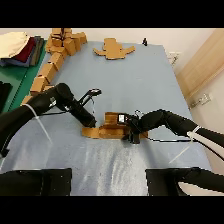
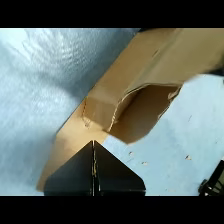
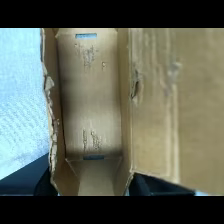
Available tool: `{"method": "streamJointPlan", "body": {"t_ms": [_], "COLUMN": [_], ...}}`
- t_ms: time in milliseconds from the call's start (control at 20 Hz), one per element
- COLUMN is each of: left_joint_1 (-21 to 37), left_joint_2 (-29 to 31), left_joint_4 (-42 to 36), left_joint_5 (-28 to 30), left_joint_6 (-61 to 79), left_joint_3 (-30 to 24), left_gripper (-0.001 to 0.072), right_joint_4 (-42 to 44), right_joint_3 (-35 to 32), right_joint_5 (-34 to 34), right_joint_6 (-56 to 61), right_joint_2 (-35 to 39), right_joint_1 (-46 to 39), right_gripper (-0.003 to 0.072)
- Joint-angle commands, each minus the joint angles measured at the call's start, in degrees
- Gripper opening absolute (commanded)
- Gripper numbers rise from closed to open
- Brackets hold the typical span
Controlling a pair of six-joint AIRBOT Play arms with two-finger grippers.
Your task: Fold the box.
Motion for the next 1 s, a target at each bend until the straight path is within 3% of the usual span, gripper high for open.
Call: {"method": "streamJointPlan", "body": {"t_ms": [0, 300, 500, 700, 850, 900, 950], "left_joint_1": [0.55, 0.59, 0.13, -1.97, -1.97, -1.99, -2.03], "left_joint_2": [5.11, 7.69, 7.65, 8.46, 8.26, 8.2, 8.04], "left_joint_4": [0.57, 0.72, -1.81, -1.62, -1.68, -1.73, -1.75], "left_joint_5": [1.6, 2.16, 2.69, 10.03, 11.06, 11.67, 12.7], "left_joint_6": [1.77, 4.28, 13.42, 21.0, 27.19, 30.49, 32.37], "left_joint_3": [-5.6, -7.17, -7.15, -7.61, -7.61, -7.61, -7.61], "left_gripper": [0.0007, 0.0008, 0.0009, 0.0008, 0.003, 0.036, 0.0629], "right_joint_4": [-1.73, -2.4, -2.4, -2.38, -2.4, -2.38, -2.38], "right_joint_3": [-0.04, -0.04, -0.04, -0.07, -0.07, -0.07, -0.07], "right_joint_5": [-0.04, 0.0, -0.04, -0.13, -0.11, -0.11, -0.13], "right_joint_6": [-0.09, -0.09, -0.09, -0.09, -0.09, -0.09, -0.09], "right_joint_2": [-0.04, -0.04, -0.04, -0.04, -0.04, -0.04, -0.04], "right_joint_1": [0.0, 0.0, 0.0, 0.0, -0.02, 0.0, 0.0], "right_gripper": [0.0516, 0.0516, 0.0516, 0.0517, 0.0516, 0.0516, 0.0517]}}
